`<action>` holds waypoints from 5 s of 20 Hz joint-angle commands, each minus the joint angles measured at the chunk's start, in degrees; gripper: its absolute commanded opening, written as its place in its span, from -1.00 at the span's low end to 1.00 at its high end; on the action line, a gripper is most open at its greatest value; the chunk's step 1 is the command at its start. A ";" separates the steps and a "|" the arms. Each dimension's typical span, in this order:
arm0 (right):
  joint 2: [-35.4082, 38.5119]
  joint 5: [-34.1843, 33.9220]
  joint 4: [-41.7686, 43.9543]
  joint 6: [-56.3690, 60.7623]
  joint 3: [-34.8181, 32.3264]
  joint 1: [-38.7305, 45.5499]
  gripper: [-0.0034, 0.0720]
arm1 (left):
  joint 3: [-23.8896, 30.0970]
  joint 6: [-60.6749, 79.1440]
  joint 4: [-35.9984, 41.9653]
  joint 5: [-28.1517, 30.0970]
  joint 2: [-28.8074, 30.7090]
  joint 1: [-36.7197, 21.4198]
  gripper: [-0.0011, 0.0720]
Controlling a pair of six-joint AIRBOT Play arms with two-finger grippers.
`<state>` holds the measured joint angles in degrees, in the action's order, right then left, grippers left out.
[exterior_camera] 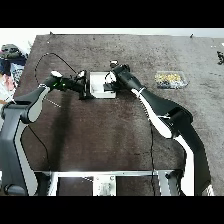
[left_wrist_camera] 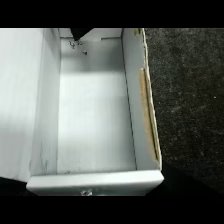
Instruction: Fold the box and place the chain.
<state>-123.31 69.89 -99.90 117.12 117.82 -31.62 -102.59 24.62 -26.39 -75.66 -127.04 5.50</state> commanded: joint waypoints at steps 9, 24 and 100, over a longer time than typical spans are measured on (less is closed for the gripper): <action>0.94 -1.01 0.48 1.66 0.00 0.02 -0.42 | -0.02 0.31 -0.15 -0.15 0.04 -0.07 0.03; 6.80 -0.74 4.79 -5.27 0.02 1.07 0.01 | -0.02 0.31 -0.15 -0.15 0.04 -0.07 0.03; 51.25 -22.36 22.18 -42.60 -13.46 19.61 -0.88 | -0.02 0.31 -0.15 -0.13 0.04 -0.07 0.03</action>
<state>-72.12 45.54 -77.76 74.67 104.40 -5.54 -102.59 24.91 -26.52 -75.81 -127.02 5.39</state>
